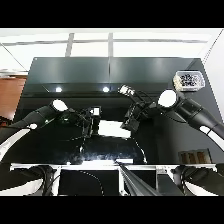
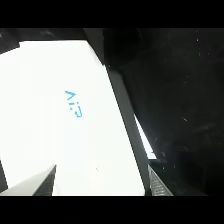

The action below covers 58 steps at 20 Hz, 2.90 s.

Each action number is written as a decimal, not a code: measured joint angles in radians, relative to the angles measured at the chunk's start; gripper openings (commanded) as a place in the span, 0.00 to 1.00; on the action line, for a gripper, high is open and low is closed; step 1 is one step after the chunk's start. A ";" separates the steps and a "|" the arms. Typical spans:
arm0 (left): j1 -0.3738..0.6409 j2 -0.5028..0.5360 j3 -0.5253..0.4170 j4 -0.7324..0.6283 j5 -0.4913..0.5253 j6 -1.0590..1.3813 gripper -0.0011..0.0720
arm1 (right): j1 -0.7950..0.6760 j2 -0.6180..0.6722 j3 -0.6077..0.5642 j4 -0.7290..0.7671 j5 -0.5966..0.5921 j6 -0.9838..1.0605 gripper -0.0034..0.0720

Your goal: Fold the box and place the chain.

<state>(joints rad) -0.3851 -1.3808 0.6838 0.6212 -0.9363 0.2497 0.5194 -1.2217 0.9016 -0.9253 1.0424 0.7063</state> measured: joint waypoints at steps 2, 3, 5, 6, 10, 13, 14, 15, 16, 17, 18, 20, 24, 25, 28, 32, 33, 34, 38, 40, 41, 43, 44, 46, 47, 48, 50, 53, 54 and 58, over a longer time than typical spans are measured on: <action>0.000 0.000 0.000 0.000 0.000 0.000 0.61 | 0.010 0.004 -0.004 -0.023 -0.003 -0.005 0.98; 0.000 0.000 0.000 0.000 0.000 0.000 0.61 | 0.013 0.010 -0.005 -0.034 -0.004 -0.006 0.98; 0.000 0.000 0.000 0.000 0.000 0.000 0.61 | 0.016 0.034 -0.006 -0.056 -0.003 -0.007 0.98; 0.000 0.000 0.000 0.000 0.000 0.000 0.61 | 0.018 0.055 -0.011 -0.065 -0.005 -0.003 0.98; 0.000 0.000 0.000 0.000 0.001 -0.001 0.61 | 0.019 0.144 -0.102 -0.070 -0.076 0.029 0.98; 0.000 0.000 0.000 0.000 0.001 -0.001 0.61 | 0.024 0.186 -0.187 -0.006 -0.198 0.030 0.98; 0.000 0.000 0.000 0.000 0.001 -0.001 0.61 | 0.030 0.194 -0.204 0.013 -0.232 0.022 0.98; 0.000 0.000 0.000 0.000 0.001 -0.001 0.61 | 0.037 0.199 -0.216 0.024 -0.251 0.013 0.99; 0.000 0.000 0.000 0.000 0.001 -0.001 0.61 | 0.045 0.203 -0.225 0.035 -0.270 0.003 0.99; 0.000 0.000 0.000 0.000 0.001 -0.001 0.61 | 0.052 0.206 -0.231 0.040 -0.279 -0.006 1.00; 0.000 0.000 0.000 0.000 0.001 -0.001 0.61 | 0.056 0.207 -0.236 0.045 -0.283 -0.016 1.00; 0.000 0.000 0.000 0.000 0.001 -0.001 0.61 | 0.063 0.210 -0.241 0.050 -0.273 -0.033 1.00; 0.000 0.000 0.000 0.000 0.001 -0.001 0.61 | 0.067 0.212 -0.242 0.052 -0.220 -0.061 1.00; 0.000 0.000 0.000 0.000 0.001 -0.001 0.61 | 0.068 0.212 -0.241 0.052 -0.209 -0.068 1.00; 0.000 0.000 0.000 0.000 0.001 -0.001 0.61 | 0.068 0.212 -0.239 0.051 -0.185 -0.102 0.99; 0.000 0.000 0.000 0.000 0.001 -0.001 0.61 | 0.068 0.213 -0.238 0.014 -0.175 -0.129 0.99; 0.000 0.000 0.000 0.000 0.001 -0.001 0.61 | 0.068 0.213 -0.238 0.005 -0.175 -0.132 0.99; 0.000 0.000 0.000 0.000 0.001 -0.001 0.61 | 0.069 0.213 -0.238 -0.004 -0.179 -0.135 0.99; 0.000 0.000 0.000 0.000 0.001 -0.001 0.61 | 0.070 0.213 -0.238 -0.021 -0.191 -0.140 0.90; 0.000 0.000 0.000 0.000 0.001 -0.001 0.61 | 0.077 0.213 -0.238 -0.023 -0.198 -0.142 0.67; 0.000 0.000 0.000 0.000 0.001 -0.001 0.61 | 0.084 0.213 -0.238 -0.024 -0.203 -0.142 0.67; 0.000 0.000 0.000 0.000 0.001 -0.001 0.61 | 0.102 0.213 -0.238 -0.028 -0.217 -0.142 0.67; 0.000 0.000 0.000 0.000 0.001 -0.001 0.61 | 0.113 0.213 -0.238 -0.028 -0.225 -0.142 0.67; 0.000 0.000 0.000 0.000 0.001 0.000 0.61 | 0.130 0.213 -0.238 -0.028 -0.239 -0.142 0.45; 0.000 0.000 0.000 0.000 0.001 0.000 0.61 | 0.136 0.213 -0.238 -0.029 -0.246 -0.142 0.39; 0.000 0.000 0.000 0.000 0.001 0.000 0.61 | 0.141 0.212 -0.238 -0.029 -0.252 -0.142 0.39; 0.000 0.000 0.000 0.000 0.001 0.000 0.61 | 0.146 0.213 -0.238 -0.035 -0.261 -0.141 0.39; 0.000 0.000 0.000 0.000 0.001 -0.001 0.61 | 0.149 0.213 -0.238 -0.041 -0.272 -0.138 0.30; 0.000 0.000 0.000 0.000 0.002 -0.001 0.61 | 0.150 0.213 -0.238 -0.043 -0.275 -0.138 0.29; 0.000 0.000 0.000 -0.001 0.002 -0.001 0.61 | 0.150 0.213 -0.238 -0.049 -0.285 -0.138 0.29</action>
<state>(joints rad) -0.3851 -1.3808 0.6838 0.6205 -0.9344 0.2485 0.6697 -1.0088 0.6636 -0.9745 0.7570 0.5682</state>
